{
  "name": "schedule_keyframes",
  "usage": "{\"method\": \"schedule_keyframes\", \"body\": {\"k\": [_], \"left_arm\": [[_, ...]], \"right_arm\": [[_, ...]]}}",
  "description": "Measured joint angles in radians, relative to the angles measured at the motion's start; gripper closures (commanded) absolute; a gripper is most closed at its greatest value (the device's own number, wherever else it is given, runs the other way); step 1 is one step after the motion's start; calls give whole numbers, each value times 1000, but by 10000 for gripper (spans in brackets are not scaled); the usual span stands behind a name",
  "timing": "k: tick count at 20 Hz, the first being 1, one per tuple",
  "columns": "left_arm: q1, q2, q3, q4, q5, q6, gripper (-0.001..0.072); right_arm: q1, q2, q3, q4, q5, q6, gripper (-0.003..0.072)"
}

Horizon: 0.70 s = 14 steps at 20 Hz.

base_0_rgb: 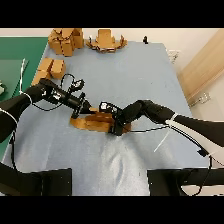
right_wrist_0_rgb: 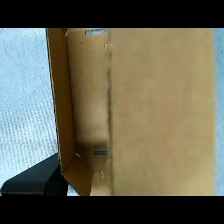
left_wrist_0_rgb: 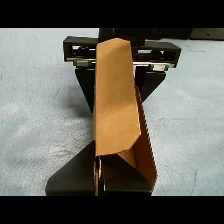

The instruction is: Fold the box.

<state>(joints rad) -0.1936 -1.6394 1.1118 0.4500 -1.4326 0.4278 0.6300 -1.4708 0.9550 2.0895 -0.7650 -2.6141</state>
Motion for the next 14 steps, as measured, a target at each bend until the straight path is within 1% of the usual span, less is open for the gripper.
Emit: {"method": "schedule_keyframes", "body": {"k": [1,4,6,7,8,9,13,14], "left_arm": [[0,0,0,-1,1,0,691],[0,0,0,0,0,0,691],[0,0,0,0,0,0,687],[0,0,0,0,0,0,406],[0,0,2,0,2,0,90],[0,0,4,-1,0,-1,45],[2,2,40,-5,18,-98,43],[6,5,53,6,20,-127,153]], "right_arm": [[0,0,0,0,6,-1,356],[0,0,0,1,13,-15,366],[1,0,0,1,15,-29,488],[1,0,-1,1,16,-39,556],[1,0,-1,1,18,-50,646],[2,0,-1,1,20,-57,675],[2,0,-1,1,22,-69,679],[2,0,-1,0,23,-72,679]]}}
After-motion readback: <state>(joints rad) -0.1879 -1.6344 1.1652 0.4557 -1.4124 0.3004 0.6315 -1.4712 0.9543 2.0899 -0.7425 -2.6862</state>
